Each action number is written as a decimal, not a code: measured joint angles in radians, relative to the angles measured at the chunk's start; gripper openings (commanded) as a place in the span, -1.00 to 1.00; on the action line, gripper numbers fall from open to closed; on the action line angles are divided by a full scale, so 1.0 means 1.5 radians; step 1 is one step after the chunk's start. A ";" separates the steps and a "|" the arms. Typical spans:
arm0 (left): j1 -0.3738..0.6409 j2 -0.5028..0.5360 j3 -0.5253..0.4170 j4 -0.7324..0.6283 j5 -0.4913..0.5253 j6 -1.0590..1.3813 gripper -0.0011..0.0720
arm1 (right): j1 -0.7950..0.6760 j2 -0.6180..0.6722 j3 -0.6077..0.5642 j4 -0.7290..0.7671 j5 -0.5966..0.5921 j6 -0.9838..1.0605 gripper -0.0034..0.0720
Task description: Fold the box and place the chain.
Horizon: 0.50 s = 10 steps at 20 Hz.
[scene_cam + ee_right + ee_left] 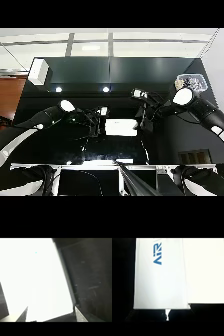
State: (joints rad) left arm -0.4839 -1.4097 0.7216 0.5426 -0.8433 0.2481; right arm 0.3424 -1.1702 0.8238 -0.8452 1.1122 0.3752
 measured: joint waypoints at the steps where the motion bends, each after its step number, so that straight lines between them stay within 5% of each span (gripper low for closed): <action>1: 0.000 0.000 0.000 0.000 0.000 0.000 0.40 | 0.004 0.001 -0.003 0.000 0.000 -0.014 1.00; 10: 0.000 0.000 0.000 0.001 -0.001 0.001 0.40 | 0.043 0.000 -0.011 -0.005 -0.033 -0.064 1.00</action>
State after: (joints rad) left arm -0.4839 -1.4097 0.7216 0.5434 -0.8448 0.2493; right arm 0.4068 -1.1706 0.8074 -0.8532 1.0634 0.2794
